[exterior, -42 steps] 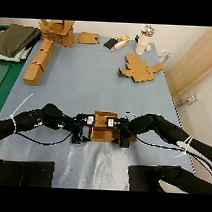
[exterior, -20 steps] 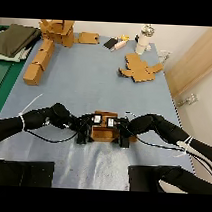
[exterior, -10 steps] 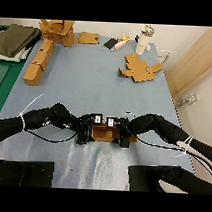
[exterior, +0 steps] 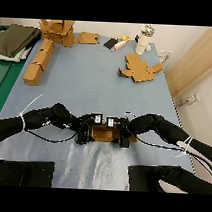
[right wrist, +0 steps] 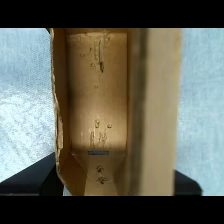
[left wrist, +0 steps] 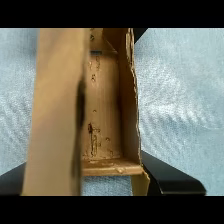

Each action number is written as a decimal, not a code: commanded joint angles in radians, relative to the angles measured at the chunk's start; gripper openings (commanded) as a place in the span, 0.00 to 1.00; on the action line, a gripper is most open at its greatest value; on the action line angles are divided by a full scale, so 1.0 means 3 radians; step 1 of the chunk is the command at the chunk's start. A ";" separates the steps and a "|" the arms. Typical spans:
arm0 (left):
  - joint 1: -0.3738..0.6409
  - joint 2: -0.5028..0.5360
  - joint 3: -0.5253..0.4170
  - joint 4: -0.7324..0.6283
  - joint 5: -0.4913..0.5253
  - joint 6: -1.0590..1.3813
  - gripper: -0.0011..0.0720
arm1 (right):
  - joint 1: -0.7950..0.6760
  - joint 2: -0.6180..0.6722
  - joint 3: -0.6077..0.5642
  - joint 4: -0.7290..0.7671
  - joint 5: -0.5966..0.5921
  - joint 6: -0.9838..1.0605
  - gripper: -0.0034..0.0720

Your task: Fold the box.

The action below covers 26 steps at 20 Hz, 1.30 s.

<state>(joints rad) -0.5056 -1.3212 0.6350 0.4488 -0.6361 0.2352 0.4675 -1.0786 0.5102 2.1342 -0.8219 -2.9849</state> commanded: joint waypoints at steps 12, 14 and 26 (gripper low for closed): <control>0.0001 -0.0001 0.0003 0.0001 -0.0005 0.0000 0.76 | -0.0003 0.0036 0.0045 0.0029 -0.0153 0.0252 1.00; 0.0001 -0.0001 0.0003 0.0001 -0.0006 0.0000 0.76 | -0.0003 0.0153 0.0097 -0.0407 -0.0158 0.0735 1.00; 0.0001 -0.0001 0.0003 0.0001 -0.0005 0.0000 0.76 | -0.0001 0.1499 0.0102 -0.1113 -0.1264 0.5208 0.99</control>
